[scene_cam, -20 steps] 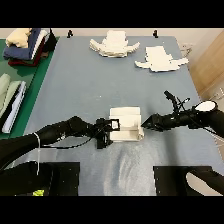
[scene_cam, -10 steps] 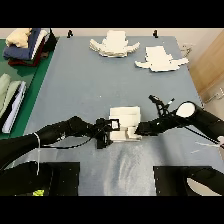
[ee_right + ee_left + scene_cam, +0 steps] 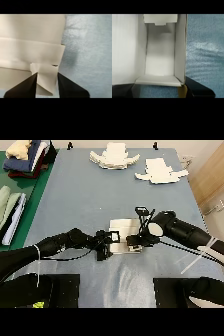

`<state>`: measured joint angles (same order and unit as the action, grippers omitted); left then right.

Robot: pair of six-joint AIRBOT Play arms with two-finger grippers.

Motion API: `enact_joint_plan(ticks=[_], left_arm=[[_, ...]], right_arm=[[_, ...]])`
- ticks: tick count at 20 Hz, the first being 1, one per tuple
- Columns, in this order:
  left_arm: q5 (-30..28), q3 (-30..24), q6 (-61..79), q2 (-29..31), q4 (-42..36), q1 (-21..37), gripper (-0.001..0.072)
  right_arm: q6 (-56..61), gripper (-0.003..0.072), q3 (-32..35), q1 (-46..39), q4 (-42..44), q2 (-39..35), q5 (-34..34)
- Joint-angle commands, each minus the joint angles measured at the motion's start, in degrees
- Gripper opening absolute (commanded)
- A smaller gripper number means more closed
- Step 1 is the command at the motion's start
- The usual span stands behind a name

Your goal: Fold the box.

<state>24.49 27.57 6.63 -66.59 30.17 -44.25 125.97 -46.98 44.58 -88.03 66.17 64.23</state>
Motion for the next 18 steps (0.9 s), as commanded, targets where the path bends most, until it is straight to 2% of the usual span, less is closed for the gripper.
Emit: enact_joint_plan(ticks=[1,4,7,12,14,16,17,18], left_arm=[[0.0,0.0,0.0,0.0,0.0,0.0,0.0353],[0.0,0.0,0.0,0.0,0.0,0.0,0.0353],[0.0,0.0,0.0,0.0,0.0,0.0,0.0353],[0.0,0.0,0.0,0.0,0.0,0.0,0.0353],[0.0,0.0,0.0,0.0,0.0,0.0,0.0353],[0.0,0.0,0.0,0.0,0.0,0.0,0.0353],[0.0,0.0,0.0,0.0,0.0,0.0,0.0353],[0.0,0.0,0.0,0.0,0.0,0.0,0.0353]], right_arm=[[8.2,0.0366,-3.8,3.4,-7.8,5.5,7.8],[10.4,0.0359,-4.4,3.4,-8.4,6.8,7.6],[11.6,0.0299,-4.4,3.3,-9.2,6.9,7.7],[12.8,0.0299,-4.4,3.7,-8.5,9.0,7.6],[13.1,0.0272,-4.5,3.7,-8.7,9.1,7.3],[13.1,0.007,-4.6,3.7,-8.8,9.1,7.2],[13.1,0.0009,-4.6,3.7,-8.8,9.1,7.2],[13.1,0.0004,-4.6,3.7,-8.6,9.1,7.2]])
